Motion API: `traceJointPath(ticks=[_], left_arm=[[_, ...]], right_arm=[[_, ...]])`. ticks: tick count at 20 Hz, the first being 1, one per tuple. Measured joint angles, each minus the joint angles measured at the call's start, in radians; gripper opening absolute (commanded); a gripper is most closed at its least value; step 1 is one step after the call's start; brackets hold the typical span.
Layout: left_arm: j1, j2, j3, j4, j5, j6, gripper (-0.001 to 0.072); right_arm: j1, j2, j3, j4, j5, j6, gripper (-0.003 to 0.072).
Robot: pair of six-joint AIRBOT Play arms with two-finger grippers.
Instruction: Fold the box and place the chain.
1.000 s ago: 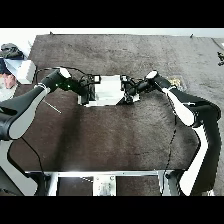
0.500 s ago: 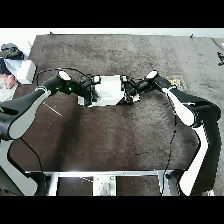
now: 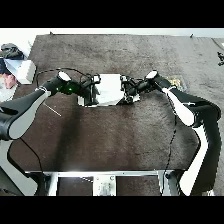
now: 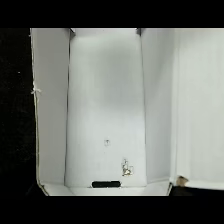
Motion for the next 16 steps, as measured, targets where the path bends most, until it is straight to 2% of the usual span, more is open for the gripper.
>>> traceJointPath(ticks=[1,2,3,4,5,6,10,14,16], left_arm=[[0.0,0.0,0.0,0.001,0.0,-0.002,0.0411],[0.002,0.0,0.0,0.006,-0.002,-0.007,0.022],[0.007,0.0,-0.001,0.023,-0.002,-0.019,0.0164],[0.014,-0.001,-0.001,0.039,-0.01,-0.029,0.0164],[0.027,0.0,0.0,0.053,-0.021,-0.038,0.0043],[0.04,0.0,0.0,0.065,-0.033,-0.048,0.0009],[0.071,0.019,0.002,0.087,-0.066,-0.091,0.0004],[0.087,0.11,0.002,0.095,-0.049,-0.224,0.0003],[0.1,0.179,-0.018,0.104,0.008,-0.347,0.0004]], right_arm=[[0.0,0.0,0.0,0.0,0.0,0.0,0.0431],[0.0,0.0,0.0,0.0,0.0,0.0,0.043],[0.0,0.0,0.0,0.0,0.0,0.002,0.0431],[0.0,0.0,0.0,0.0,0.0,0.002,0.0431],[0.0,0.0,0.0,0.0,0.0,0.002,0.043],[0.0,0.0,0.0,0.0,0.0,0.002,0.0431],[0.0,0.0,0.0,0.0,0.0,0.002,0.043],[0.0,0.0,0.0,0.0,0.0,0.002,0.0431],[0.0,0.0,0.0,0.0,0.0,0.001,0.0431]])
